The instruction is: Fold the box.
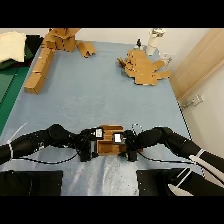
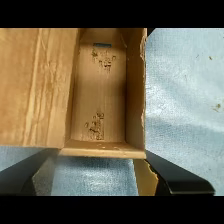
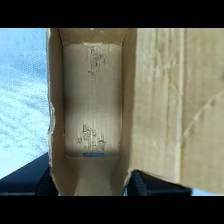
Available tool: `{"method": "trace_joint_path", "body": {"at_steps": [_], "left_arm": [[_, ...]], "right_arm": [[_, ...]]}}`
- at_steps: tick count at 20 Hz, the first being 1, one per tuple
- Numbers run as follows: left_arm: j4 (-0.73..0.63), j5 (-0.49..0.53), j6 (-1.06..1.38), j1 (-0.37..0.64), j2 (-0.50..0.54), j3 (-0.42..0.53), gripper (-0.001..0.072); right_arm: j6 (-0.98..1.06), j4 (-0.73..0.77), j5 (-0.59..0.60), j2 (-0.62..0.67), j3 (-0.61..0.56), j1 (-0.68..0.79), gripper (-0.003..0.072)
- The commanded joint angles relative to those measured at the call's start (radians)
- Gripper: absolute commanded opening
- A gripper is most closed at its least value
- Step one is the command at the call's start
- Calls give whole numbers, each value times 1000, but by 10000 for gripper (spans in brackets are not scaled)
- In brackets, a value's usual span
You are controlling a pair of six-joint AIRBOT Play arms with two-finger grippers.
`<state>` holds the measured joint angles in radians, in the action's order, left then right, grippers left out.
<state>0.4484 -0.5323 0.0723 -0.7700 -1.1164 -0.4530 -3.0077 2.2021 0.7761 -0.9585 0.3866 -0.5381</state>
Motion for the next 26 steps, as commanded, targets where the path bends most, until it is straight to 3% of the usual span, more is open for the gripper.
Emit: {"method": "trace_joint_path", "body": {"at_steps": [1, 13, 14, 15, 16, 26], "left_arm": [[-8, 5, 21, -4, -9, -2, 706], [-8, 29, 32, -47, -32, -9, 704], [-8, 29, 45, -47, -32, -9, 669], [-8, 29, 58, -47, -32, -9, 517], [-8, 28, 71, -47, -32, -9, 476], [-7, 28, 70, -47, -32, -9, 476]], "right_arm": [[0, 0, 0, 0, 0, 0, 473], [0, 0, 0, 0, 0, 0, 473], [0, 0, 0, 0, 0, 0, 473], [0, 0, 0, 0, 0, 0, 473], [0, 0, 0, 0, 0, 0, 473], [0, 0, 0, 0, 0, 0, 473]]}}
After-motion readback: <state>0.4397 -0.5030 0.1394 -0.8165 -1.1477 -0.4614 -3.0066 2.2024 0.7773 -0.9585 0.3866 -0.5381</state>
